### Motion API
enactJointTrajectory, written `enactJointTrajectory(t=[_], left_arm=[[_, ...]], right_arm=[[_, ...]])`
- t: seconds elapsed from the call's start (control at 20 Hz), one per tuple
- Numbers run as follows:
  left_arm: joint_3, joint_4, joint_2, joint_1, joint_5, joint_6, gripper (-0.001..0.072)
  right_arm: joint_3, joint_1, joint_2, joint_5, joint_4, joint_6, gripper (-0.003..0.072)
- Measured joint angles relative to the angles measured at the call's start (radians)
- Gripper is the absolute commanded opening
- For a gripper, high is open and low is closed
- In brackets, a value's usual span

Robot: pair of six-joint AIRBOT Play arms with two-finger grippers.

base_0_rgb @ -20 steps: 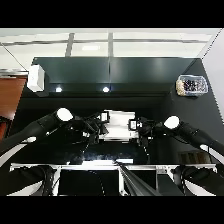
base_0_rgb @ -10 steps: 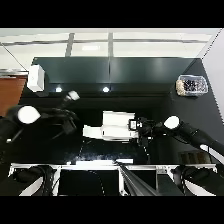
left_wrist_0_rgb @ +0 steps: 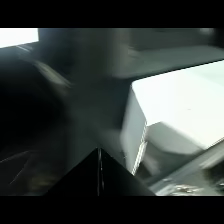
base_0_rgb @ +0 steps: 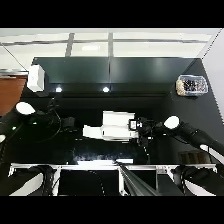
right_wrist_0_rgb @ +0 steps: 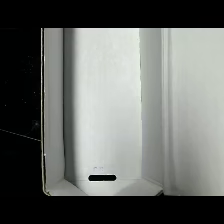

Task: Fold the box and place the chain.

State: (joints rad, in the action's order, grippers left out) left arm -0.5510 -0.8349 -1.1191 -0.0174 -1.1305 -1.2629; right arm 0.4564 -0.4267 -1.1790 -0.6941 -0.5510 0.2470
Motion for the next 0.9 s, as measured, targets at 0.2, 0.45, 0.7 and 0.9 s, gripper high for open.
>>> enactJointTrajectory(t=[0.2, 0.45, 0.7, 0.9], left_arm=[[0.004, 0.128, -0.156, -0.022, 0.023, 0.027, 0.0026], [0.0, 0.233, -0.236, -0.123, 0.04, 0.112, 0.0027], [-0.012, 0.362, -0.251, -0.162, -0.011, 0.283, 0.0128], [-0.042, 0.387, -0.254, -0.167, -0.062, 0.329, 0.0615]], right_arm=[[0.0, 0.0, 0.0, 0.0, 0.0, 0.0, 0.0203], [0.0, 0.0, 0.0, 0.0, 0.0, 0.0, 0.0203], [0.0, 0.0, 0.0, 0.0, 0.0, 0.0, 0.0203], [0.0, 0.0, 0.0, 0.0, 0.0, 0.0, 0.0203]])
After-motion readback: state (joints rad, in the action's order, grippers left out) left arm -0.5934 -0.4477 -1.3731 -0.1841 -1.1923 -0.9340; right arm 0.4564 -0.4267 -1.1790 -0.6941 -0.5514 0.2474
